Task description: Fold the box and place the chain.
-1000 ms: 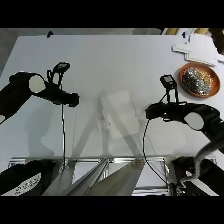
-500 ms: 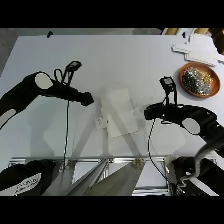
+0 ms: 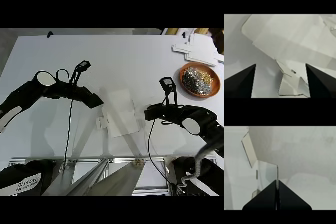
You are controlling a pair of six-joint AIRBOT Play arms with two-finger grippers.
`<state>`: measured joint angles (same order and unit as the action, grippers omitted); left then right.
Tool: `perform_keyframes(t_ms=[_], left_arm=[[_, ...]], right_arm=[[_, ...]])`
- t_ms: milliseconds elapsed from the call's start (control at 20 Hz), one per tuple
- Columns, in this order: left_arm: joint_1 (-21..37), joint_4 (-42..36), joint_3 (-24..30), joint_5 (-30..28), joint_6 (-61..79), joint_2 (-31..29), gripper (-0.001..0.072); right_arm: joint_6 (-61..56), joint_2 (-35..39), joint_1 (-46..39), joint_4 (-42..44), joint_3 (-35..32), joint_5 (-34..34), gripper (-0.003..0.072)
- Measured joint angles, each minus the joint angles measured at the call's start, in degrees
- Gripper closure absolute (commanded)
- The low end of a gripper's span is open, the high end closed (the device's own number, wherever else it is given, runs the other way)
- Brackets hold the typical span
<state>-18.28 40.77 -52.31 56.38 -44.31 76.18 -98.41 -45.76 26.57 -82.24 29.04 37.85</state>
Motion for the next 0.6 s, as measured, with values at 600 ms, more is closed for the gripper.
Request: perform_keyframes(t_ms=[600], left_arm=[[0.1,-13.2,0.0,2.8,11.8,12.9,0.0018]], right_arm=[[-0.1,0.0,0.0,0.0,0.0,0.3,0.0665]])
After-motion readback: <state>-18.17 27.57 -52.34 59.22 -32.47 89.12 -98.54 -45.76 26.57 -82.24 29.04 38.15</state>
